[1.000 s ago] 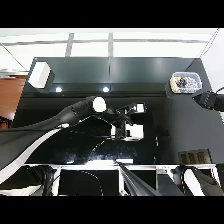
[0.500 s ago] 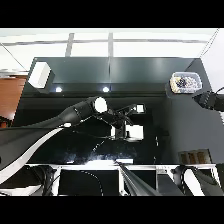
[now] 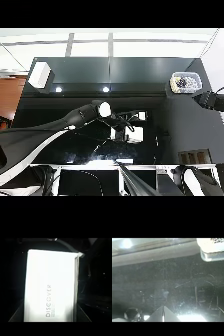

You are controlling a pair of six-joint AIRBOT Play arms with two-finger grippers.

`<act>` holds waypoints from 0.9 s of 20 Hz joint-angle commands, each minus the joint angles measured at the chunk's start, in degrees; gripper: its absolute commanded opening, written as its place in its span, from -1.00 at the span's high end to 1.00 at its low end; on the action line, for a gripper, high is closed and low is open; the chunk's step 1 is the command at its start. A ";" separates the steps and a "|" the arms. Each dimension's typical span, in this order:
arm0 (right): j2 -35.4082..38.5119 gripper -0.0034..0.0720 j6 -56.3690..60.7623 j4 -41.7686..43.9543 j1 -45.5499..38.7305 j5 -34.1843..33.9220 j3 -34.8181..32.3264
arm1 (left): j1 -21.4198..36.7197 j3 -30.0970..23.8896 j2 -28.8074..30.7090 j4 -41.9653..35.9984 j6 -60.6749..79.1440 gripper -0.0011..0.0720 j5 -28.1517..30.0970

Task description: Fold the box and place the chain.

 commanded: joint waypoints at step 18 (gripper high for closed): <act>0.02 0.88 0.04 0.02 -0.02 -0.33 -0.02 | 22.34 0.68 7.28 37.07 -40.81 0.37 -29.03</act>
